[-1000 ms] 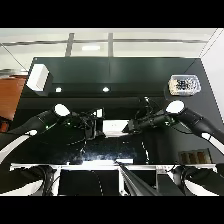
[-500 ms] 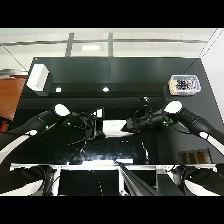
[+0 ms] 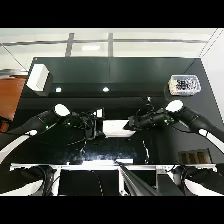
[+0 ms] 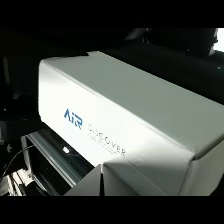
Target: Fold the box and place the chain.
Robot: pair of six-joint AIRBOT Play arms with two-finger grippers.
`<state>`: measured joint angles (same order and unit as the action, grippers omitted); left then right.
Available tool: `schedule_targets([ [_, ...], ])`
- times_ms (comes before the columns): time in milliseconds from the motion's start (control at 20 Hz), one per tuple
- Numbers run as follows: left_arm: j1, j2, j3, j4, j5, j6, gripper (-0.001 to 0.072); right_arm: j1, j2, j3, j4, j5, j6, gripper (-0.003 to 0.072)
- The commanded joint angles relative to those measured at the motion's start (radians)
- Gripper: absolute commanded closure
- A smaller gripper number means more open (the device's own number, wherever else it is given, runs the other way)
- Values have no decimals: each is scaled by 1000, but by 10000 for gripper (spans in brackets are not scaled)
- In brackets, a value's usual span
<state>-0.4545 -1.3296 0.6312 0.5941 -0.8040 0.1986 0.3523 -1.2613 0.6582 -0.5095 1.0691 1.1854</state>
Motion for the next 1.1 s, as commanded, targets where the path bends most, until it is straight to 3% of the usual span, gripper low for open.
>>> schedule_targets([
  [0,0,0,0,0,0,0,223,-3,-27,-1,-31,-8,8,665],
  [450,0,0,0,0,0,0,223,-41,-2,3,48,33,-49,665],
  [600,0,0,0,0,0,0,223,-126,60,4,138,93,-87,665],
  [900,0,0,0,-4,0,0,209,-320,159,4,135,157,-86,665],
  [950,0,0,0,-5,0,0,174,-330,159,4,130,160,-86,664],
  [1050,0,1,0,-4,9,-7,-9,-333,159,4,88,166,-86,665],
])
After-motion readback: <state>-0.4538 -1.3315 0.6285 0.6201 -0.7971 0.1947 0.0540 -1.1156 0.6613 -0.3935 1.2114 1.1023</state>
